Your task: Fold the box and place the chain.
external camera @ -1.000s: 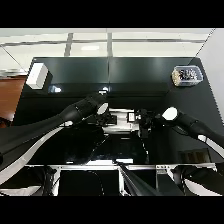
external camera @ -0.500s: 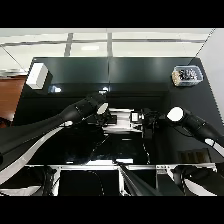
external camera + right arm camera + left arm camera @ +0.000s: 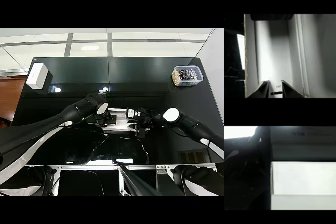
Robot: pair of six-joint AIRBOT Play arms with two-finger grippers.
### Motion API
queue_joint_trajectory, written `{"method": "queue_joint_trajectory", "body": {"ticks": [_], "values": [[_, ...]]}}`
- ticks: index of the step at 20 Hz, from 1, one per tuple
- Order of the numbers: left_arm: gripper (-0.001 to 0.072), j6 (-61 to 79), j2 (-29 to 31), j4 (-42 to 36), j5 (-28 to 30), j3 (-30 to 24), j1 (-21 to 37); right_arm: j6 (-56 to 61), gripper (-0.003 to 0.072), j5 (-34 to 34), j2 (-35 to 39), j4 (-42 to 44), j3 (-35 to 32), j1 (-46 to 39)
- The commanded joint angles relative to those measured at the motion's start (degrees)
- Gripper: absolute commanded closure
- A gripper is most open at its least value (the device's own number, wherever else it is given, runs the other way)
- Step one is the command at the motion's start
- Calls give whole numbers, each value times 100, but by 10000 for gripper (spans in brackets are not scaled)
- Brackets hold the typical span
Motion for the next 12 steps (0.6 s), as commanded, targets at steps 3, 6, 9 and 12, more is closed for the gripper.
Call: {"method": "queue_joint_trajectory", "body": {"ticks": [3, 6, 9, 12], "values": [[680, -9, 0, -39, 11, 0, -2, -2, 360, -59, -33, 118, 0, 24], [680, -9, 0, -68, -24, 0, -2, 46, 529, -92, -33, 125, 0, 24], [680, -9, 0, -66, -24, 0, -2, 334, 546, -153, -31, 116, 0, 20], [679, -9, 0, -63, -28, 0, -2, 1532, 676, -120, 111, -184, 35, -57]]}}
